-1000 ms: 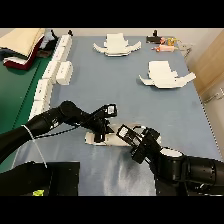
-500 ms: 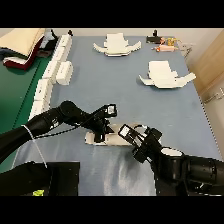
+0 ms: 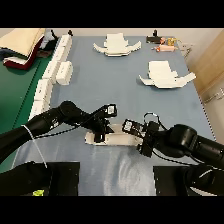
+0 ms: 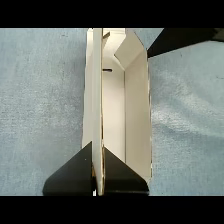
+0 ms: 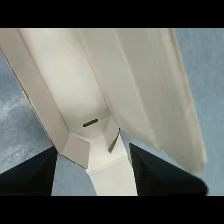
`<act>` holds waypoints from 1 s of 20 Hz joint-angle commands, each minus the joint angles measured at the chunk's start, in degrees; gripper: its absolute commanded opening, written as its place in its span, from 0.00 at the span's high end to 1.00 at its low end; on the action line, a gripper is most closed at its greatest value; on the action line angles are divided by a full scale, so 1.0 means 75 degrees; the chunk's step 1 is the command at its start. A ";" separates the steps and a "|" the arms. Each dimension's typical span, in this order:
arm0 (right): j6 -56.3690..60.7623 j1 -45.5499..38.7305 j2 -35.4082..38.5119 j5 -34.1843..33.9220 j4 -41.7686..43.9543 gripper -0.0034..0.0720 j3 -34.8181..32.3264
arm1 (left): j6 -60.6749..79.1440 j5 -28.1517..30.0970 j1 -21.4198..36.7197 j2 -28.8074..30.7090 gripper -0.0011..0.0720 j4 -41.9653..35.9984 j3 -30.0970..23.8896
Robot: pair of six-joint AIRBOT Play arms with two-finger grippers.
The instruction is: Fold the box.
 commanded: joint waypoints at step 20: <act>-0.6225 -0.2503 -0.0632 0.0361 0.4062 0.00 -0.0082 | 0.0003 0.0000 -0.0003 0.0003 0.97 0.0003 0.0009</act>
